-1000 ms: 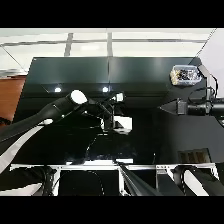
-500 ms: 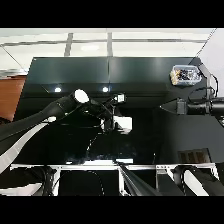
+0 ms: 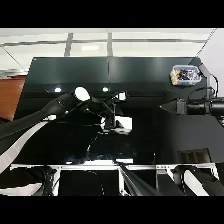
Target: Fold the box and place the chain.
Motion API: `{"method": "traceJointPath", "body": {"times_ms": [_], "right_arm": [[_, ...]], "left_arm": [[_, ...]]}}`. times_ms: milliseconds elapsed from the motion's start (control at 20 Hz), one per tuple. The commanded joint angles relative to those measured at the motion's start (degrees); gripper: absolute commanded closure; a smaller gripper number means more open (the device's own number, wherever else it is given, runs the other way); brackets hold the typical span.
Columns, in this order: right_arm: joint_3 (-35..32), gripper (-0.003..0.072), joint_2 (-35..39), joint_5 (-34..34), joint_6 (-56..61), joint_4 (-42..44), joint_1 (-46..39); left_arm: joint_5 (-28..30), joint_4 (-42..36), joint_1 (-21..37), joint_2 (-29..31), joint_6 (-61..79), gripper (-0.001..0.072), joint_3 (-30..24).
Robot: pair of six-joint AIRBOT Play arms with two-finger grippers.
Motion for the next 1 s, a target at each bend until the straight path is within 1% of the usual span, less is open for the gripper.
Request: {"method": "traceJointPath", "body": {"times_ms": [0,200,550,950], "right_arm": [[0.04,0.0675,0.04,0.02,0.02,-0.17,-0.04],[0.04,0.0675,0.02,0.02,0.02,-0.26,-0.04],[0.04,0.0675,0.02,0.02,0.0,-0.31,-0.04],[0.04,0.0675,0.02,0.02,0.04,-1.51,-0.04]], "left_arm": [[0.7,0.72,0.02,-0.37,-1.79,0.0003,0.48],[0.15,1.07,0.0,-1.14,-3.37,0.0003,0.48],[-4.48,1.14,-0.2,-2.45,-3.26,0.0003,0.5],[-5.2,7.52,-0.22,-2.45,-0.26,0.0002,0.5]]}}
